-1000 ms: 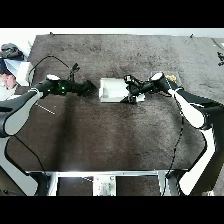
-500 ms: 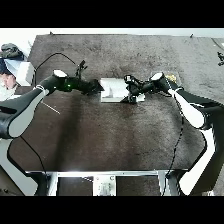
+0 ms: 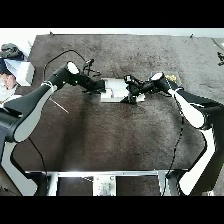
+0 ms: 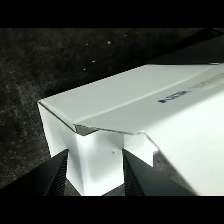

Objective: Fold the box and place the chain.

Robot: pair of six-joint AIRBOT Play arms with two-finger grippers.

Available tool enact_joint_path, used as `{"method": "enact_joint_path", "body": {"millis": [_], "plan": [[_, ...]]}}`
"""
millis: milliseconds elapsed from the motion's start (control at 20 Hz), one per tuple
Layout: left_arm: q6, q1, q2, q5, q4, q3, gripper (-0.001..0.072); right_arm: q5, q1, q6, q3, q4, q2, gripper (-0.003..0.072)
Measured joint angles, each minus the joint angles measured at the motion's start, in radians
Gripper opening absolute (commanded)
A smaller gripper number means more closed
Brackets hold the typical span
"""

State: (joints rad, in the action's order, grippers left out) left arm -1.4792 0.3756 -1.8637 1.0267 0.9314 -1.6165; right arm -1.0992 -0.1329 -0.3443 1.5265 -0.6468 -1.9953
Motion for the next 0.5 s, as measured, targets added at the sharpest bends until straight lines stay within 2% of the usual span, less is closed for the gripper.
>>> {"method": "enact_joint_path", "body": {"millis": [300, 500], "plan": [[-0.138, 0.051, -0.003, -0.024, 0.145, -0.034, 0.0362, 0.000, 0.000, 0.000, 0.000, 0.000, 0.000, 0.0472], [-0.236, 0.084, -0.023, 0.006, 0.267, -0.082, 0.0362, 0.000, 0.000, 0.000, 0.000, 0.000, 0.000, 0.0472]]}}
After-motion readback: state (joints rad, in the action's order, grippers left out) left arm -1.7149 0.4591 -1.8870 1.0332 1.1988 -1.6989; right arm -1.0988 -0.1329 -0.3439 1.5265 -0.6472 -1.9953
